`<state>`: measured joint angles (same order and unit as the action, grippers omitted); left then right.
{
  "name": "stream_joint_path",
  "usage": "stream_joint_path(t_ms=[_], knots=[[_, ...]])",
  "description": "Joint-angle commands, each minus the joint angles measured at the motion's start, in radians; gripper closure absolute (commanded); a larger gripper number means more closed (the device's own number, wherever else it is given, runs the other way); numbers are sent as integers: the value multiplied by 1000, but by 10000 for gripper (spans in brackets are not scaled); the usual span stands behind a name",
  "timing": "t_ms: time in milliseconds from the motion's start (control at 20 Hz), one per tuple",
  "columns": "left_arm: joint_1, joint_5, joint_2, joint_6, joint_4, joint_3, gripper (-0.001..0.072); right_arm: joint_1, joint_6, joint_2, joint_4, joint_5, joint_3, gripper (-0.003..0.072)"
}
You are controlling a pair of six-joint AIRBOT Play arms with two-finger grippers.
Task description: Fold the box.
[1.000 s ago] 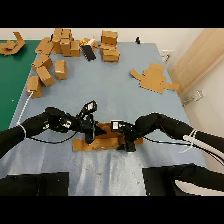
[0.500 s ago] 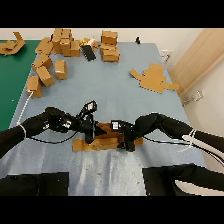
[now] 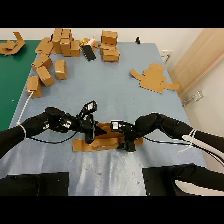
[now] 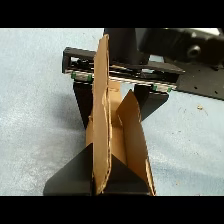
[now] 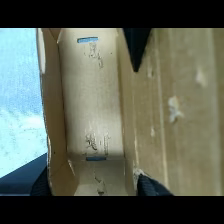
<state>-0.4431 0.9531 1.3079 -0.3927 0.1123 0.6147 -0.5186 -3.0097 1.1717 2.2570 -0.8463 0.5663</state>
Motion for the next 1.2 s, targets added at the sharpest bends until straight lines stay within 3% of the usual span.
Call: stream_joint_path(t_ms=[0, 300, 350, 600, 750, 800, 850, 1150], knots=[[0, 0, 0, 0, 0, 1, 698, -1, 1, 1, -2, -1, 0, 64], [0, 0, 0, 0, 0, 1, 698, -1, 1, -2, -8, -1, 0, 59], [0, 0, 0, 0, 0, 1, 698, -1, 1, -3, -9, 0, 0, -11], [0, 0, 0, 0, 0, 1, 698, -1, 1, -3, -11, 1, -1, -11], [0, 0, 0, 0, 0, 1, 698, -1, 1, -3, -19, -2, -1, 35], [0, 0, 0, 0, 0, 1, 698, -1, 1, -3, -21, -5, -1, 95], [0, 0, 0, 0, 0, 1, 698, -1, 1, -3, -21, -4, -1, 106], [0, 0, 0, 0, 0, 1, 698, -1, 1, -3, -28, -2, -1, 106]])
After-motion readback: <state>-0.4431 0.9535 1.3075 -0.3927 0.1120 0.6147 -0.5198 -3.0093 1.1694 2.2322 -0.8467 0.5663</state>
